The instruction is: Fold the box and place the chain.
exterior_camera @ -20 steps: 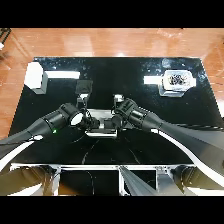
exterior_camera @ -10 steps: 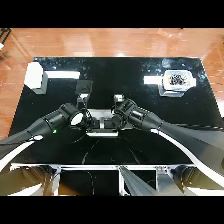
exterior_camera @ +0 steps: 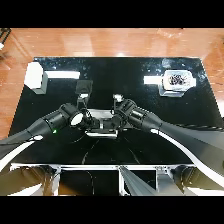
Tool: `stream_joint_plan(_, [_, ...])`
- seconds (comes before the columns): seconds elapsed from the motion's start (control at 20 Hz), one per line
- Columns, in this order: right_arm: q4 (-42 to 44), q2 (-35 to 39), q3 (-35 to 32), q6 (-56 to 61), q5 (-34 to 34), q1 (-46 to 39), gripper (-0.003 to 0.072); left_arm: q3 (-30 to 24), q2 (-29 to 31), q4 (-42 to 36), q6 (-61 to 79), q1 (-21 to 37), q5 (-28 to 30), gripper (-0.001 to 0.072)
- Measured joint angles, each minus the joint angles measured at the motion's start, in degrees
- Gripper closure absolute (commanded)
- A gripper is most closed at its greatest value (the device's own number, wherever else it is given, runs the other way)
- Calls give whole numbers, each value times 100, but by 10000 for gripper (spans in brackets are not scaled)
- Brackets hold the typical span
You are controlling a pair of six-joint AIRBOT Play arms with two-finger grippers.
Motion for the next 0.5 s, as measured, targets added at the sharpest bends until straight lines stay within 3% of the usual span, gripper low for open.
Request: stream_joint_plan(0.5, [22, 1141, 0, -994, -782, -170, 313, 0, 0, -9, -17, 0, 9, 695])
